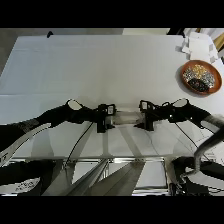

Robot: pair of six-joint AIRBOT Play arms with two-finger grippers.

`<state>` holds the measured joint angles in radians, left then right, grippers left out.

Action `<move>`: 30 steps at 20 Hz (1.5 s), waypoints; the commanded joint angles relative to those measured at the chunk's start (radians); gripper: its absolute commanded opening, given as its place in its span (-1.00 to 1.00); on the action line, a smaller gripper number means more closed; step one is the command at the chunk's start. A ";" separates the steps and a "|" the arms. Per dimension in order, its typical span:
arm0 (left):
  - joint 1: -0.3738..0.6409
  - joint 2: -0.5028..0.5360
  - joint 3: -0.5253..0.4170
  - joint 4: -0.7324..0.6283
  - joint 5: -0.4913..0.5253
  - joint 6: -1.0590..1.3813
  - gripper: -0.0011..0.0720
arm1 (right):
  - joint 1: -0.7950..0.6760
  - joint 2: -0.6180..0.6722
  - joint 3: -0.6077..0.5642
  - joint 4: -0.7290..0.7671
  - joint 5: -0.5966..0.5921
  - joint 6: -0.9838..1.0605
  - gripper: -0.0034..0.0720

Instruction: Fold the box and place the chain.

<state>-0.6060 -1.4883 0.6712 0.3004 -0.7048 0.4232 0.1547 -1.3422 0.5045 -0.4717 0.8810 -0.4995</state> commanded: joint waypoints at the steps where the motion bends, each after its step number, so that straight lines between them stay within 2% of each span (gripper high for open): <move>1: 0.000 0.000 0.000 0.003 -0.003 0.003 -0.23 | -0.020 0.031 0.001 -0.009 0.038 0.033 0.93; 7: 0.000 0.000 0.000 0.003 -0.003 0.003 -0.23 | -0.021 0.122 0.000 -0.216 0.062 0.236 0.93; 12: 0.000 0.000 0.000 0.003 -0.003 0.003 -0.23 | -0.135 0.254 0.000 -0.290 0.126 0.355 0.93; 14: 0.000 0.000 0.000 0.003 -0.003 0.003 -0.23 | -0.176 0.325 0.000 -0.283 0.157 0.373 0.90; 17: 0.000 0.000 0.000 0.003 -0.003 0.003 -0.23 | -0.179 0.393 0.000 -0.159 0.201 0.426 0.84; 18: 0.000 0.000 0.000 0.003 -0.003 0.003 -0.23 | -0.179 0.397 0.000 -0.107 0.240 0.426 0.63; 19: 0.000 0.000 0.000 0.003 -0.003 0.003 -0.23 | -0.172 0.397 0.000 -0.064 0.278 0.425 0.20; 21: 0.000 0.000 0.000 0.003 -0.003 0.003 -0.23 | -0.133 0.397 0.000 -0.051 0.344 0.425 -0.80; 22: 0.000 0.000 0.000 0.003 -0.003 0.003 -0.23 | -0.098 0.397 -0.001 -0.050 0.352 0.425 -0.87; 24: 0.000 0.000 0.000 0.003 -0.003 0.003 -0.23 | -0.026 0.397 -0.001 -0.048 0.320 0.425 -0.87; 27: 0.000 0.000 0.000 0.003 -0.003 0.003 -0.23 | 0.057 0.396 -0.001 -0.038 0.107 0.513 -0.87; 30: 0.000 0.000 0.000 0.003 -0.003 0.003 -0.23 | 0.072 0.394 -0.001 0.016 -0.103 0.619 -0.87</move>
<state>-0.6060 -1.4883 0.6708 0.3035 -0.7078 0.4263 0.1932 -0.9478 0.5037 -0.5034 0.9741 0.0216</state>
